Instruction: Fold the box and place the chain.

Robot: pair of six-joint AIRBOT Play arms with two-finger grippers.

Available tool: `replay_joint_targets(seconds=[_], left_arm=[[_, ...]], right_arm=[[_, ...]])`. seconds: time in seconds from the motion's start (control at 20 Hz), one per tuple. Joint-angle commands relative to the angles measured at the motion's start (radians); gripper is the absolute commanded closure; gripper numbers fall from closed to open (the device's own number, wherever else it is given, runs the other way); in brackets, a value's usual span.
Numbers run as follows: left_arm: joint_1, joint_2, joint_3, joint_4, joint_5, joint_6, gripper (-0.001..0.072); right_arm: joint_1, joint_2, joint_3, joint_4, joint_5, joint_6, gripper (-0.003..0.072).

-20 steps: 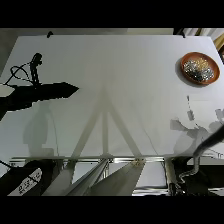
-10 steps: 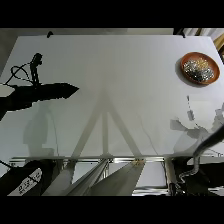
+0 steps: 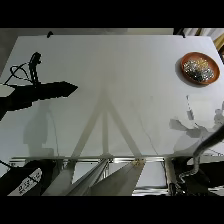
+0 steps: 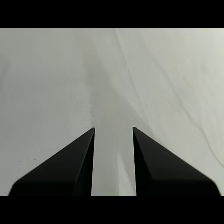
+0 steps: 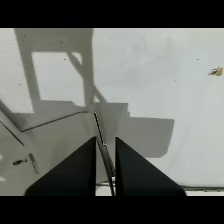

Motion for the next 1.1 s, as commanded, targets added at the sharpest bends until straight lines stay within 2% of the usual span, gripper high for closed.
replay_joint_targets(seconds=[0.0, 0.2, 0.5, 0.8, 0.95, 1.05], left_arm=[[0.0, 0.0, 0.0, 0.001, 0.026, 0.004, 0.0439], [0.001, 0.0, 0.0, 0.0, 0.074, 0.003, 0.0438], [0.001, 0.0, 0.0, 0.0, 0.012, 0.001, 0.0438], [0.0, 0.0, 0.0, -0.005, -0.122, 0.002, 0.043], [0.001, 0.0, 0.0, -0.034, -0.154, 0.004, 0.0304], [0.001, 0.0, 0.0, -0.051, -0.155, 0.008, 0.0299]], right_arm=[[0.001, -0.003, 0.0, 0.013, 0.048, -0.061, 0.0669], [0.001, 0.022, 0.0, 0.209, 0.113, -0.203, 0.0671], [0.053, 0.172, 0.0, 0.563, 0.136, -0.31, 0.0673], [0.312, 0.26, -0.019, 0.664, 0.162, -0.322, 0.0673], [0.456, 0.273, -0.032, 0.736, 0.183, -0.321, 0.0673], [0.528, 0.284, -0.041, 0.822, 0.19, -0.318, 0.0673]])
